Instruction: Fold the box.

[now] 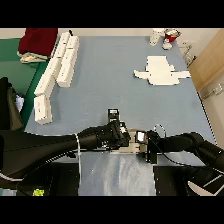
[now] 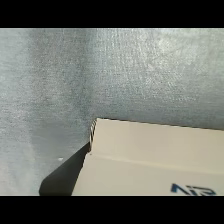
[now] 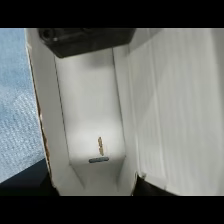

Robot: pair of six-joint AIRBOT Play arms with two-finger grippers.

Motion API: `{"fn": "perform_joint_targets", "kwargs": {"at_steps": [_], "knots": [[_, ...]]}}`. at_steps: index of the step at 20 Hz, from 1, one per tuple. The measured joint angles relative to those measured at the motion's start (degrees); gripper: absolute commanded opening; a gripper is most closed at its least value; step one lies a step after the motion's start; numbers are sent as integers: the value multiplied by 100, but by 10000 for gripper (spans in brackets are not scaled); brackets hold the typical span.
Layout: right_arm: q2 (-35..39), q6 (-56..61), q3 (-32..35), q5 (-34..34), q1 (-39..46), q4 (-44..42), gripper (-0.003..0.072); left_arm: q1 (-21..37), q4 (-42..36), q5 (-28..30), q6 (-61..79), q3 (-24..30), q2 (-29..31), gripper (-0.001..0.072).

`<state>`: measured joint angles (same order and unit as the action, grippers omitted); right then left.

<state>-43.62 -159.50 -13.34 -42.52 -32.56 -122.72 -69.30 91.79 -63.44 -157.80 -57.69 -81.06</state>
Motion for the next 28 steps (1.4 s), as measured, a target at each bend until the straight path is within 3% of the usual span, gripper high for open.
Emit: {"fn": "perform_joint_targets", "kwargs": {"at_steps": [4,5,6,7,12,13,15,16,21,22,23,24,28], "knots": [[0,0,0,0,0,-2,529,-4,0,15,13,0,0,17],[2,0,0,0,0,-2,528,-4,0,15,28,0,0,176],[0,2,2,0,0,-2,529,-2,2,83,31,0,-4,464],[0,13,2,0,2,-4,528,-2,-15,205,31,-2,-7,561],[0,7,2,0,2,-4,529,-9,-9,-33,68,-4,-7,560],[0,4,2,0,2,-4,529,-7,-7,-57,70,-4,-7,525],[0,4,2,0,2,-4,528,-9,-4,-85,70,-4,-7,92],[0,2,2,0,2,-4,528,-7,2,-111,72,-4,-7,14],[0,-9,2,0,2,0,528,-4,7,-153,101,-7,-4,16],[0,-9,2,0,2,0,528,-4,4,-160,98,-7,-4,123],[0,0,2,0,2,-2,528,-4,2,-162,83,-4,-4,519],[0,2,2,0,2,-2,529,-4,-4,-164,83,-4,-7,688],[0,4,2,0,4,-4,528,-39,-11,-151,96,-4,-4,688]]}}
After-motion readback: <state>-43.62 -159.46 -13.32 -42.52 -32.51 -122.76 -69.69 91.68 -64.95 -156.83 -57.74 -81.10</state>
